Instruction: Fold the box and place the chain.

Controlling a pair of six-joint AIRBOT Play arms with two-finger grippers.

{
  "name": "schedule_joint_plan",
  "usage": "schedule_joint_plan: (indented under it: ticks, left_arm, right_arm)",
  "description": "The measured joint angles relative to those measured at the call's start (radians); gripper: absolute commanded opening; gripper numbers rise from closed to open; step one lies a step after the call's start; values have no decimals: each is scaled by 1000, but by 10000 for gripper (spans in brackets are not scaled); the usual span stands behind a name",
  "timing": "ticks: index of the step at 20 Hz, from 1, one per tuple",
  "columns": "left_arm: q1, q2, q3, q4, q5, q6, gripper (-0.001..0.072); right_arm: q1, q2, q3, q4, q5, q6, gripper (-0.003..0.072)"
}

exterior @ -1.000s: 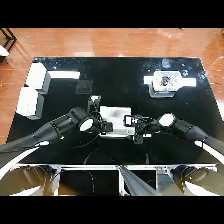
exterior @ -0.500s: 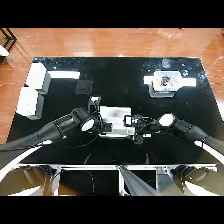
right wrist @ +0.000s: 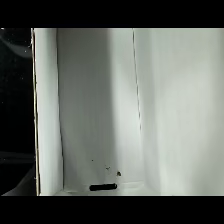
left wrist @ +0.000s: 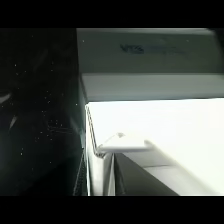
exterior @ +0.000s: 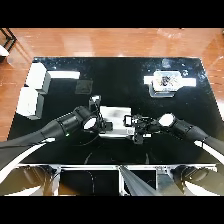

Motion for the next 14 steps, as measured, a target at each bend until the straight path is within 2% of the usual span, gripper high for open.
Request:
schedule_joint_plan:
  ticks: [5,7,10,12,14]
  left_arm:
    - [0,-32,28,11,-47,3,290]
    - [0,-37,32,16,-54,3,240]
    - [0,-40,34,22,-62,3,232]
    - [0,-42,35,24,-63,2,134]
    - [0,-43,35,28,-69,0,134]
  right_arm:
    - [0,0,0,0,0,0,305]
    - [0,-1,0,0,0,0,306]
    - [0,-1,0,0,0,0,306]
    - [0,-1,0,0,0,0,306]
    - [0,-1,0,0,2,2,306]
